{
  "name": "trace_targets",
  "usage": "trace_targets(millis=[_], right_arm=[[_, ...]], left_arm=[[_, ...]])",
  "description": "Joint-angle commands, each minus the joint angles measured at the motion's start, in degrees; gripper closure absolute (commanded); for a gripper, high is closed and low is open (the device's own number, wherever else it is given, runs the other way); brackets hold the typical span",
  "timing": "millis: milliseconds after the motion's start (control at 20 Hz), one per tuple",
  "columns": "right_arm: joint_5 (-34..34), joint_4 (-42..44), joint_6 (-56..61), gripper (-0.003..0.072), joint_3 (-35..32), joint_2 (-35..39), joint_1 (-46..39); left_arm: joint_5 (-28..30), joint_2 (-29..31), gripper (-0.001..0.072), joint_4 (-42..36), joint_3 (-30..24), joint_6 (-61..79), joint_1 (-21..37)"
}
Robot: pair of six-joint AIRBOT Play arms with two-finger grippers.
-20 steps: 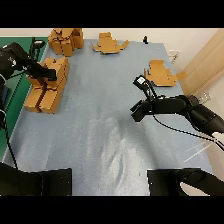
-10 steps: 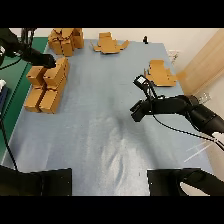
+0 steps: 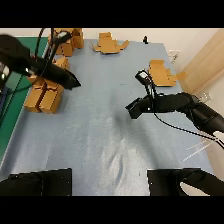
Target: Fold the box.
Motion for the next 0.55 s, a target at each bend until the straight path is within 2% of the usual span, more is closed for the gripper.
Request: trace_targets(millis=[0, 150, 500], right_arm=[[-0.24, 0.92, -0.02, 0.0678, 0.11, 0.04, 0.04], [-0.39, 0.92, -0.02, 0.0678, 0.11, 0.04, 0.04], [-0.39, 0.92, -0.02, 0.0678, 0.11, 0.04, 0.04]], left_arm=[[5.38, 6.78, 0.0691, -4.5, -10.69, 0.24, -2.27], [2.89, 6.75, 0.069, -5.46, -10.69, 0.13, -2.29], [2.97, 6.75, 0.069, -5.51, -10.69, 0.24, -2.29]])
